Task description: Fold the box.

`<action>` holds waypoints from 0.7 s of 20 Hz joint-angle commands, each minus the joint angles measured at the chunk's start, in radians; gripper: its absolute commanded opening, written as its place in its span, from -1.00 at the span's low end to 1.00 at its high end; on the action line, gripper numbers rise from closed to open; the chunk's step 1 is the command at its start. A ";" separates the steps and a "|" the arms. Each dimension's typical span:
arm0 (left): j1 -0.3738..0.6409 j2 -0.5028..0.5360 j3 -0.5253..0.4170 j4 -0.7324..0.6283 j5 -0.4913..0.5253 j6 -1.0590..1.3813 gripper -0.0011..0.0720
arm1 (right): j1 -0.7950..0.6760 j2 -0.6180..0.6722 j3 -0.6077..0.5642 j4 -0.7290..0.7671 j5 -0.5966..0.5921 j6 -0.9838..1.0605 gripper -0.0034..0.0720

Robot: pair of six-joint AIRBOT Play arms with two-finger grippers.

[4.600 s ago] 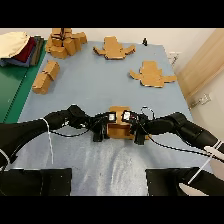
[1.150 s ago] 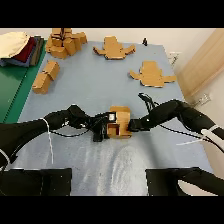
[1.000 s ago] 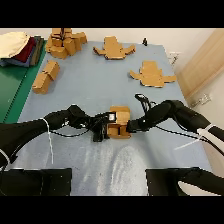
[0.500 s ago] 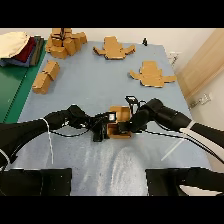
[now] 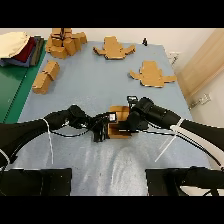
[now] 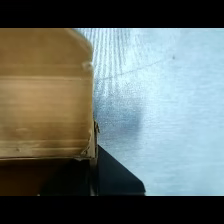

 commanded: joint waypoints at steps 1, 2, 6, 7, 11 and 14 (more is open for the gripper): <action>0.002 0.000 0.000 0.002 0.001 0.002 0.46 | 0.002 -0.002 0.003 -0.016 -0.012 0.013 -0.37; 0.002 0.000 0.000 0.003 0.001 0.002 0.46 | 0.002 -0.001 0.003 -0.005 -0.012 0.012 0.11; 0.002 0.000 0.000 0.003 0.001 0.002 0.46 | 0.002 0.000 0.003 0.042 0.011 -0.014 0.12; 0.002 0.000 0.000 0.002 0.001 0.002 0.46 | 0.002 0.000 0.004 0.056 0.015 -0.020 0.12; 0.002 0.000 0.000 0.003 0.001 0.002 0.46 | 0.002 0.028 0.026 0.094 0.005 -0.039 0.12; 0.002 0.000 0.000 0.002 0.001 0.002 0.46 | -0.001 0.108 0.031 0.098 -0.018 -0.039 0.12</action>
